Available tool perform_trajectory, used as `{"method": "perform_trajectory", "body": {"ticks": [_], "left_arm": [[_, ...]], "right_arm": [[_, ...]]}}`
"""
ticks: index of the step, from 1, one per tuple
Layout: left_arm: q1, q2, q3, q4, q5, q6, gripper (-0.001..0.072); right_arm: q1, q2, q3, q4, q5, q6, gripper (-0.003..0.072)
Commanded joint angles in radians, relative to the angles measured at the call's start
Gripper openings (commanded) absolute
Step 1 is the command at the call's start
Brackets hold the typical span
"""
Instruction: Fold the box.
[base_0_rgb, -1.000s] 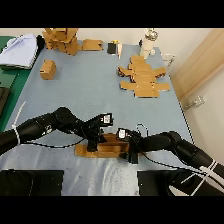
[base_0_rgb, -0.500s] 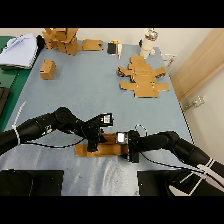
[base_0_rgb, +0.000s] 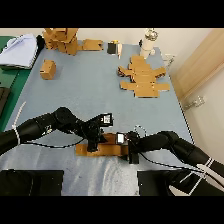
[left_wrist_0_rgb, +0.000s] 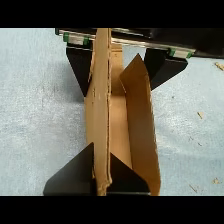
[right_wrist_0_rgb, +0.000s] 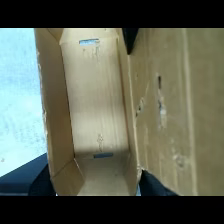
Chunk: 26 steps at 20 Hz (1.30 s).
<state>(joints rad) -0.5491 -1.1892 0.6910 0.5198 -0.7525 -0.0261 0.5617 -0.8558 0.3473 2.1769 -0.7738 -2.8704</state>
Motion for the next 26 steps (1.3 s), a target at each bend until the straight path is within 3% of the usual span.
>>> {"method": "perform_trajectory", "body": {"ticks": [1,10,12,15,26], "left_arm": [[0.000,0.000,0.000,0.000,0.000,0.000,0.0014],[0.000,0.000,0.000,0.000,0.001,0.000,0.0013],[0.000,0.000,0.000,0.000,0.000,0.000,0.0014],[0.000,0.000,0.000,0.000,0.001,0.000,0.0014],[0.000,0.000,0.000,0.000,0.000,0.000,0.0014]], "right_arm": [[0.002,-0.001,0.000,0.011,-0.032,-0.002,0.0639],[0.002,-0.040,0.000,0.010,0.032,-0.003,0.0629],[0.002,-0.045,0.000,0.017,0.029,-0.003,0.0541],[0.002,-0.040,0.000,0.019,0.028,-0.003,0.0514],[0.002,-0.040,0.000,0.019,0.023,-0.002,0.0514]]}}
